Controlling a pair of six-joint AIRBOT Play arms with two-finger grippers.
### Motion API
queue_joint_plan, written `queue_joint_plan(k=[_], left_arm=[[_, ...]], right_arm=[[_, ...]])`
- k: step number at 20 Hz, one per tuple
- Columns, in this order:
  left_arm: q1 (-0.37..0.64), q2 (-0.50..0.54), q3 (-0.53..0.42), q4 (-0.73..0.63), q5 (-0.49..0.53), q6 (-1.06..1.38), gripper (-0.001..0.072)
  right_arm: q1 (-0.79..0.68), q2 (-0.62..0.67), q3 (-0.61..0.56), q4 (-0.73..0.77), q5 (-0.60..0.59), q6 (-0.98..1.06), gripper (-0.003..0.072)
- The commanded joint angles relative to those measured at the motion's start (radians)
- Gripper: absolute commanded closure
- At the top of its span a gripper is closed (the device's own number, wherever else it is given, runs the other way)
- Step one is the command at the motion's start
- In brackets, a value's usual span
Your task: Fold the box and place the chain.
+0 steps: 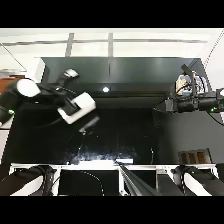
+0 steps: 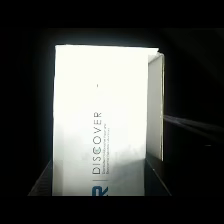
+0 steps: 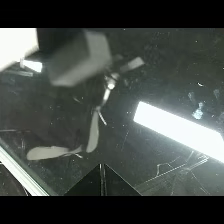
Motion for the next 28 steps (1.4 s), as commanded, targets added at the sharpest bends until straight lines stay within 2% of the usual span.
queue_joint_plan(k=[1,3,5,6,8,13,16,18,21,23,28], left_arm=[[0.320,0.010,0.001,0.001,-0.026,-0.055,0.0296],[0.488,0.001,0.001,0.002,0.003,-0.038,0.0295],[0.636,-0.026,0.002,-0.010,0.113,-0.025,0.0295],[0.686,-0.053,0.010,-0.024,0.158,-0.025,0.0295],[0.753,-0.145,0.062,-0.048,0.176,-0.024,0.0295],[0.756,-0.407,0.290,-0.050,0.171,-0.005,0.0294],[0.720,-0.513,0.409,-0.052,0.171,-0.006,0.0289],[0.687,-0.552,0.442,-0.052,0.172,-0.006,0.0284],[0.645,-0.558,0.445,-0.051,0.208,-0.002,0.0272],[0.633,-0.558,0.446,-0.052,0.230,-0.007,-0.0002],[0.621,-0.476,0.467,-0.043,0.210,-0.027,-0.0005]], right_arm=[[0.000,0.000,0.000,0.000,0.000,0.000,0.0650],[0.000,0.000,0.000,0.003,0.002,0.002,0.0650],[0.000,0.000,0.000,0.004,0.005,0.025,0.0649],[0.000,0.000,0.000,0.004,0.006,0.036,0.0650],[0.000,0.000,0.000,0.004,0.005,0.054,0.0650],[0.000,0.000,0.000,0.004,0.000,0.117,0.0650],[0.000,0.000,0.000,0.003,-0.003,0.143,0.0650],[0.000,0.000,0.000,0.004,-0.021,0.156,0.0650],[0.000,0.000,0.000,0.003,-0.038,0.163,0.0649],[0.000,0.000,0.000,0.003,-0.034,0.163,0.0649],[0.000,0.000,0.000,0.003,-0.026,0.162,0.0649]])
